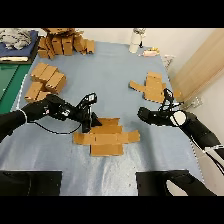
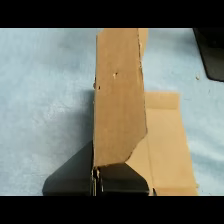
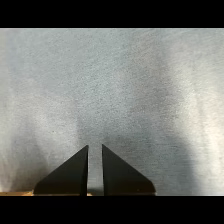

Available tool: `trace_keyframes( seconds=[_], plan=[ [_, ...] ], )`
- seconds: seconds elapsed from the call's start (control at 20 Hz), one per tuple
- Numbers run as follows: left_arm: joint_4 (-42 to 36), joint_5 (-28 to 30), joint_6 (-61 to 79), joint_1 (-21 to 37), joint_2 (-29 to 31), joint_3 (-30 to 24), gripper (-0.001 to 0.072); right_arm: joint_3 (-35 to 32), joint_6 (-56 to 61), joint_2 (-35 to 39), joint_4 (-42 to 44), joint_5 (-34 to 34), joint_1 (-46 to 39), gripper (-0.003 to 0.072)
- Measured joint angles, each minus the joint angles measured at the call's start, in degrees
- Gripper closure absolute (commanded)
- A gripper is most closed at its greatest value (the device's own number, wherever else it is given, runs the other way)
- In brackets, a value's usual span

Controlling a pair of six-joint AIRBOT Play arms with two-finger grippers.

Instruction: Fold the box.

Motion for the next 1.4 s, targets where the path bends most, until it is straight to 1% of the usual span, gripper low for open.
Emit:
trace_keyframes(
  seconds=[0.3, 0.6, 1.0, 1.4],
  plan=[
    [-2.10, 0.00, 2.43, -0.24, 1.05, -0.02, 0.0694, 0.00, 0.00, -0.24, 0.15, -0.15, 0.02, 0.0549],
    [-0.13, 1.77, 3.50, -1.95, 1.22, -1.18, 0.0693, -0.04, 0.00, -0.90, 0.55, -0.42, 1.70, 0.0549],
    [0.37, 2.60, 1.49, -2.43, 0.59, -2.14, 0.0693, -0.04, 0.00, -1.01, 0.63, -0.63, 2.51, 0.0549],
    [1.55, 0.72, -1.42, -2.43, 0.31, -2.32, 0.0693, -0.07, 0.00, -1.01, 0.66, -0.68, 2.62, 0.0549]
  ],
)
